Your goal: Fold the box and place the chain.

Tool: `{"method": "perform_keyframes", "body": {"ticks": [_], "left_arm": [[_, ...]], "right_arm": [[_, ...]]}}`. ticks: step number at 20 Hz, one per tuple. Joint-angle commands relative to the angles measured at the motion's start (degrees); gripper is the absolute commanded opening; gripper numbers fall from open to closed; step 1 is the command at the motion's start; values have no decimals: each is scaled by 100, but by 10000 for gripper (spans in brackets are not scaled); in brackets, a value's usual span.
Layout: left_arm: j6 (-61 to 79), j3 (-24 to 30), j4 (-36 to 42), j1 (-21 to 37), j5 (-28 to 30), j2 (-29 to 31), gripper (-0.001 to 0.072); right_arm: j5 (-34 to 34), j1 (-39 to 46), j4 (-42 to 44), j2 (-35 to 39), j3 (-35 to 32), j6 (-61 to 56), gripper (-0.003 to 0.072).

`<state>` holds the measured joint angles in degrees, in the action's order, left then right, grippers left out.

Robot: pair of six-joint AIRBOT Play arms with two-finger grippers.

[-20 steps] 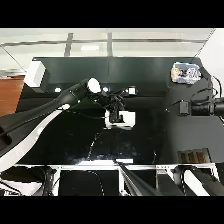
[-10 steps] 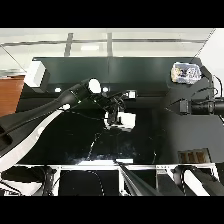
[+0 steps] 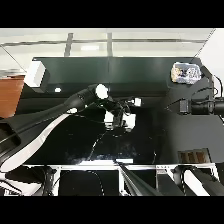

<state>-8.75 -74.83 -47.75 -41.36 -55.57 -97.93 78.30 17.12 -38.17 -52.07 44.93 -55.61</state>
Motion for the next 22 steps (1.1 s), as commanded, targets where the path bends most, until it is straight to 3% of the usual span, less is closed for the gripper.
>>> {"method": "perform_keyframes", "body": {"ticks": [1,3,5,9,12,15,19,22], "left_arm": [[-140,-4,83,-181,221,-120,708],[-625,-7,-282,-177,240,-120,644],[-1305,-98,-839,-151,-9,-118,364],[-2903,-507,-2144,201,-662,-7,354],[-4570,-564,-3060,955,-918,356,354],[-5735,-527,-3477,2041,-1759,586,354],[-7047,-98,-3617,3812,-2830,737,354],[-7147,249,-3602,5060,-2949,1021,354]], "right_arm": [[-13,0,2,2,4,-4,31],[-35,0,2,2,4,-4,31],[-79,0,7,2,4,-4,31],[-146,0,7,2,4,-4,31],[-184,0,2,2,4,-2,31],[-313,0,2,2,4,-2,31],[-358,-2,4,2,4,-4,31],[-385,-2,7,2,4,-4,31]]}}
